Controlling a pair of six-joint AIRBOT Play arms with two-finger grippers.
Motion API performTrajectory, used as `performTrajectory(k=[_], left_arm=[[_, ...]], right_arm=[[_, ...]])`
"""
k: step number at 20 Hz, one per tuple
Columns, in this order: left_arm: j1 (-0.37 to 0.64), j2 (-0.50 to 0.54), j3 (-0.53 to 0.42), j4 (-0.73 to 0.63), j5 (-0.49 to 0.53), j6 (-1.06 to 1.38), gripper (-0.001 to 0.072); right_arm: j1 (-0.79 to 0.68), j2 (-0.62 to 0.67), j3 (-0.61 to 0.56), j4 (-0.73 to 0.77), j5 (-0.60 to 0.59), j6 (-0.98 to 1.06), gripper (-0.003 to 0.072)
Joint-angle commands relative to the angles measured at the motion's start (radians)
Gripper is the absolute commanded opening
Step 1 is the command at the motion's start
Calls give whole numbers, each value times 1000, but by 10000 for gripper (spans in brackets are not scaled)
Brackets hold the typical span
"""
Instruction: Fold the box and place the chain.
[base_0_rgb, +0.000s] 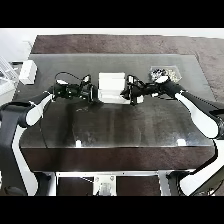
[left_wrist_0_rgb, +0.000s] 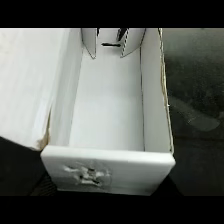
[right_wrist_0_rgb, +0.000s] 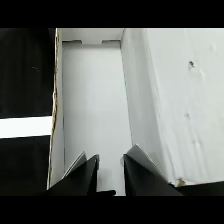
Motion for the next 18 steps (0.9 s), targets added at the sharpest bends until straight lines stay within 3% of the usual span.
performTrajectory(k=[1,2,3,6,8,11,12,13,14,16,18], left_arm=[[-1,0,0,-1,0,-1,522],[-1,0,0,-1,0,-1,522],[-1,0,0,-1,0,-1,522],[-1,0,0,-1,0,-1,522],[-1,0,0,-1,0,-1,522],[-1,0,0,-1,0,-1,522],[-1,0,0,-1,0,-1,522],[-1,0,0,-1,0,-1,522],[-1,0,0,-1,0,-1,522],[-1,0,0,-1,0,-1,522],[-1,0,0,-1,0,-1,522]], right_arm=[[3,-14,0,22,-2,-6,312],[3,-14,0,22,-2,-11,399],[3,-14,0,21,5,-22,542],[1,-14,0,3,9,-25,570],[1,-14,0,-44,9,-24,635],[1,-14,0,-50,8,-24,622],[1,-14,0,-50,8,-24,509],[0,-14,0,-50,8,-22,237],[-3,-14,0,-50,8,-10,125],[-15,-12,0,-50,9,15,5],[-32,-3,0,-55,12,50,4]])
